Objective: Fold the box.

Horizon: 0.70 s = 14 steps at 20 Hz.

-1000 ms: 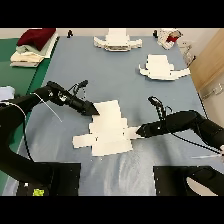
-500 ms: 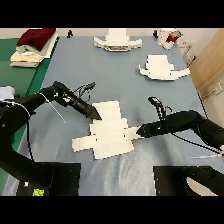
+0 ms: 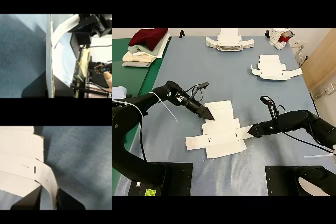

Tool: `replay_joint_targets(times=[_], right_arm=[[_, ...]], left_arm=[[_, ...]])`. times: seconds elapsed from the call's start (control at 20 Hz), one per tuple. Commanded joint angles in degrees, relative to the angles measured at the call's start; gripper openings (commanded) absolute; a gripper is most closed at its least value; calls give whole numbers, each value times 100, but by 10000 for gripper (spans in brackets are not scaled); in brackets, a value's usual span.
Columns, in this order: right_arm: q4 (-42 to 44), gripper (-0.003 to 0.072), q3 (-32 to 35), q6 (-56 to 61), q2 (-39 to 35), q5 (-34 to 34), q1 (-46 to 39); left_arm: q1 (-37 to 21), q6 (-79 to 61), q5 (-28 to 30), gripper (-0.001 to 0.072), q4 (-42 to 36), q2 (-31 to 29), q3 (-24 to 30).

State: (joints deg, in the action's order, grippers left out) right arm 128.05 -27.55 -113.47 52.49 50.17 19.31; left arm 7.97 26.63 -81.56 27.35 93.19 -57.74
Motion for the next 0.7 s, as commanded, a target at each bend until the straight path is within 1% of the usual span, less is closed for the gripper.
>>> replay_joint_targets(times=[0.0, 0.1, 0.15, 0.2, 0.25, 0.3, 0.35, 0.5, 0.6, 0.65], right_arm=[[-1213, 278, -262, 289, -4, -96, -4], [-2490, 278, -514, 1266, -4, -177, -4], [-3086, 300, -634, 1829, -4, -170, -4], [-3606, 375, -756, 2369, -4, -175, -4], [-4009, 523, -916, 2887, -7, -175, -4], [-4258, 641, -1113, 3333, -7, -166, -4], [-4413, 671, -1320, 3657, -7, -166, -4], [-4833, 653, -1862, 4518, -7, -170, -4], [-5136, 651, -1937, 4894, -4, -164, -4], [-5189, 649, -1937, 5003, 9, -127, -7]], left_arm=[[-4, -719, 9, 11, -258, -42, -177], [96, -1589, 131, 10, -420, -251, -219], [195, -1834, 245, 10, -413, -387, -219], [317, -2002, 413, 9, -372, -546, -208], [448, -2109, 643, 8, -267, -702, -186], [595, -2201, 935, 8, -109, -872, -122], [719, -2310, 1198, 8, 13, -1021, -28], [1080, -2778, 1786, 7, -15, -1578, 527], [1355, -3182, 2297, 7, -57, -2085, 1023], [1513, -3298, 2677, 7, -83, -2369, 1292]])
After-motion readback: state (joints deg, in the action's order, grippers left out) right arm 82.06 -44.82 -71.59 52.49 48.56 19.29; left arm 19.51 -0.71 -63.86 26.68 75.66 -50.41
